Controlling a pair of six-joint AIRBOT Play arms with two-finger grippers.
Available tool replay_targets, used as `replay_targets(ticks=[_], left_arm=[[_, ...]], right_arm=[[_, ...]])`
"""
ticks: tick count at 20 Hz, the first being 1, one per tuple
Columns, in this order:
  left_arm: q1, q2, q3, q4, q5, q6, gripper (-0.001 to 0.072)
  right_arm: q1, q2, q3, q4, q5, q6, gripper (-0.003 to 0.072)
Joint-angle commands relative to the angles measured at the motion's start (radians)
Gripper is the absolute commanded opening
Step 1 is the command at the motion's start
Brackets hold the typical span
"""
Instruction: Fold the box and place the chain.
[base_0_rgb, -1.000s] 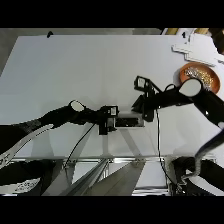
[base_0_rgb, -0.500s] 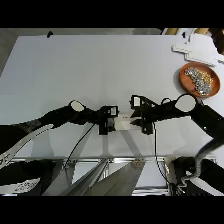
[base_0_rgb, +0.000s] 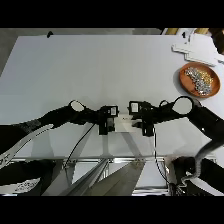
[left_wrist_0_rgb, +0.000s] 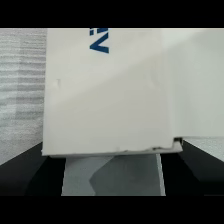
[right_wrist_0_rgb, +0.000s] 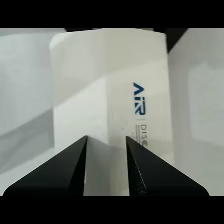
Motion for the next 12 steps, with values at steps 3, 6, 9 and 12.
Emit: replay_targets(ticks=[3, 6, 9, 12], left_arm=[[0.000, 0.000, 0.000, 0.000, 0.000, 0.000, 0.0141], [0.000, 0.000, 0.000, 0.000, 0.000, 0.000, 0.0141], [0.000, 0.000, 0.000, 0.000, 0.000, 0.000, 0.0141], [0.000, 0.000, 0.000, 0.000, 0.000, 0.000, 0.0141]], right_arm=[[0.058, -0.001, -0.002, -0.040, -0.034, -0.003, 0.0282], [0.066, -0.001, -0.002, -0.057, -0.076, 0.005, 0.0281], [0.066, -0.002, -0.002, -0.087, -0.103, 0.008, 0.0255], [0.066, -0.002, -0.002, -0.089, -0.106, 0.008, 0.0220]])
